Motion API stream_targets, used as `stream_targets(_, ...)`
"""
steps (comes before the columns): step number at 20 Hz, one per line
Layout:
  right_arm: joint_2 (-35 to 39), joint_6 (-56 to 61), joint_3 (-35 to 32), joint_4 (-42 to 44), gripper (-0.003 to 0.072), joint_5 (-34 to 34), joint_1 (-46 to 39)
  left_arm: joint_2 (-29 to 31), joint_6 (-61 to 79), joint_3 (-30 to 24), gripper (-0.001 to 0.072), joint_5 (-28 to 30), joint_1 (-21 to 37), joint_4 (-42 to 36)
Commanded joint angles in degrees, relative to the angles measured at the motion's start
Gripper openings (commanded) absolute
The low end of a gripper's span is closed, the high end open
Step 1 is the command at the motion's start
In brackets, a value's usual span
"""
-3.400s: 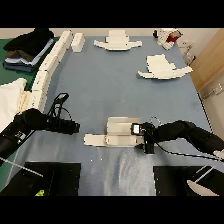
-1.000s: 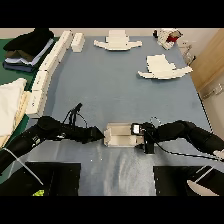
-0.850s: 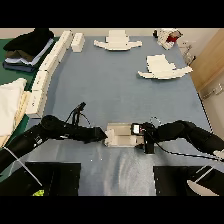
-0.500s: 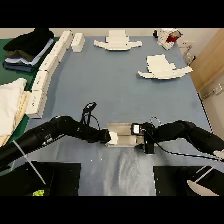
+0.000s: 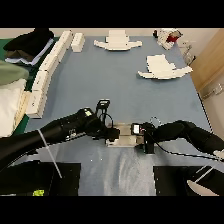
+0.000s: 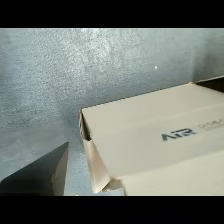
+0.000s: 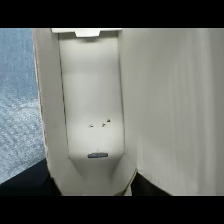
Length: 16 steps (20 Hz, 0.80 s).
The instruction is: Fold the box.
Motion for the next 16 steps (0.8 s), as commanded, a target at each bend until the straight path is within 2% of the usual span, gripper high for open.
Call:
stream_targets(1, -0.02, 0.02, 0.02, 0.02, 0.0426, 0.02, 0.0, -4.79, -10.29, 5.14, 0.0473, -6.23, -3.63, 8.31)
stream_targets(9, -0.02, 0.02, 0.02, 0.0, 0.0426, 0.0, -0.02, -12.83, -13.11, 10.23, 0.0473, -9.01, -6.38, 9.68)
stream_targets(10, -0.02, 0.02, 0.02, 0.02, 0.0426, 0.0, 0.0, -12.81, -13.29, 10.25, 0.0408, -8.72, -6.43, 9.68)
stream_targets(11, -0.02, 0.02, 0.02, 0.02, 0.0426, 0.02, -0.02, -12.81, -13.09, 10.25, 0.0163, -8.81, -6.43, 9.73)
stream_targets(12, -0.02, 0.02, 0.02, 0.0, 0.0426, 0.0, -0.02, -12.81, -12.98, 10.25, 0.0014, -8.79, -6.43, 9.7)
stream_targets(16, -0.02, 0.02, 0.02, 0.0, 0.0426, 0.02, 0.0, -12.81, -13.11, 10.25, 0.0015, -8.83, -6.43, 9.57)
